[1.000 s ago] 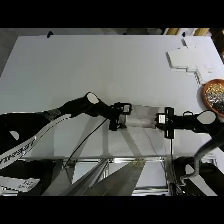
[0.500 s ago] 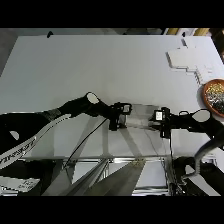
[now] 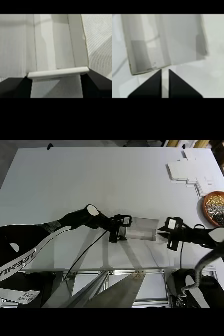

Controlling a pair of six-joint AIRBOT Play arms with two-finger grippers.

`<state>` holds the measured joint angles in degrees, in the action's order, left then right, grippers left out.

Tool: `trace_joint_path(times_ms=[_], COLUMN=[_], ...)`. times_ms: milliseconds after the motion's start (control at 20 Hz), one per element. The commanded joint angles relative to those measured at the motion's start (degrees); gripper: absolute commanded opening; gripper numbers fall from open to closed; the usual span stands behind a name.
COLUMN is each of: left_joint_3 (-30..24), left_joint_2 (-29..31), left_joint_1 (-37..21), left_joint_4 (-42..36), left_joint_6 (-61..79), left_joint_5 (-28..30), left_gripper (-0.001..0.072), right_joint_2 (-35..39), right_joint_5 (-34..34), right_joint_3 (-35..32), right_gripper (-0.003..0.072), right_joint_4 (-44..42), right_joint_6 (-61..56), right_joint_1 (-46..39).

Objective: Fold the box and place the chain.

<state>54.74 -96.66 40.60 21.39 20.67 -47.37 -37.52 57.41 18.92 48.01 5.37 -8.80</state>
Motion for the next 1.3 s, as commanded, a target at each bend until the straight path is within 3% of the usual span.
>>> trace_joint_path(times_ms=[0,200,450,650,750,900,1250], left_joint_3=[0.0,0.0,0.0,0.0,0.0,0.0,0.0], left_joint_2=[0.02,0.02,0.02,0.02,0.02,0.02,0.02], left_joint_1=[-0.02,-0.02,-0.02,-0.02,-0.02,-0.02,-0.02], left_joint_4=[0.02,0.02,0.02,0.02,0.02,0.02,0.02], left_joint_6=[0.04,0.04,0.04,0.04,0.04,0.04,0.04], left_joint_5=[0.0,0.0,0.0,0.0,0.0,0.0,0.0], left_gripper=[0.0207,0.0207,0.0207,0.0207,0.0207,0.0208,0.0207], right_joint_2=[3.67,3.74,3.56,-0.7,-7.82,-16.17,-22.18], right_joint_5=[-2.43,-10.49,-10.84,-8.13,-1.38,3.48,5.05], right_joint_3=[0.07,0.07,0.07,1.44,4.87,6.29,6.23], right_gripper=[0.0033,0.002,0.002,0.002,0.002,0.002,0.002], right_joint_4=[-0.81,0.52,18.43,19.32,19.19,19.21,12.46], right_joint_6=[-14.95,-40.3,-63.56,-68.17,-68.11,-68.52,-68.3], right_joint_1=[-4.02,-5.03,-5.03,-5.9,-8.35,-9.53,-9.46])
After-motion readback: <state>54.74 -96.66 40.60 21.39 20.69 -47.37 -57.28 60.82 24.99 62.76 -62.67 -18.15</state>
